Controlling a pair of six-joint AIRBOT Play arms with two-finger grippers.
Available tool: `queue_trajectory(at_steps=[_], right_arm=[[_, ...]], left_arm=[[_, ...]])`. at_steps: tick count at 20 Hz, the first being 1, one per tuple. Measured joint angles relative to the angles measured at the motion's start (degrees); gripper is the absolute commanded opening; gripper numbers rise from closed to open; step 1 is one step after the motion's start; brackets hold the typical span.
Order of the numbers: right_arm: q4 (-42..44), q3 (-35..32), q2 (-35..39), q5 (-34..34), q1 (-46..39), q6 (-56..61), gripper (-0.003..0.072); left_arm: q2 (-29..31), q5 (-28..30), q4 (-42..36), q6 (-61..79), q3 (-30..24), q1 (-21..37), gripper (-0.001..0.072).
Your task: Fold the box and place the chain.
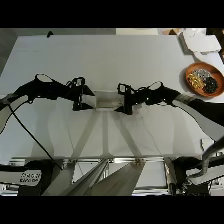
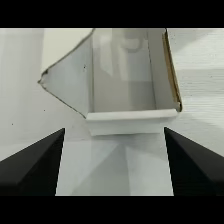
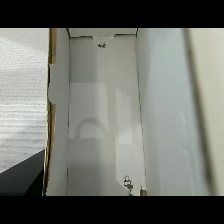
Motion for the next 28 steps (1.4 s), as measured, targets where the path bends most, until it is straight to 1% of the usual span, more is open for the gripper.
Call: queue_trajectory(at_steps=[6,10,16,22,28], right_arm=[[0.0,0.0,0.0,0.0,0.0,0.0,0.0518],[0.0,0.0,0.0,0.0,0.0,0.0,0.0518],[0.0,0.0,0.0,0.0,0.0,0.0,0.0518],[0.0,0.0,0.0,-0.2,0.0,0.0,0.0518],[0.0,0.0,0.0,0.0,0.0,0.0,0.0518]], left_arm=[[-1.0,-1.4,0.4,-0.3,0.8,-1.2,0.0701],[-1.9,-1.3,0.6,-1.4,0.9,-1.6,0.0701],[-3.9,0.2,-0.1,-3.7,0.9,-2.4,0.0700],[-5.6,3.8,-1.5,-5.2,1.0,-4.4,0.0699],[-5.8,5.8,0.0,-6.1,1.1,-6.2,0.0697]])
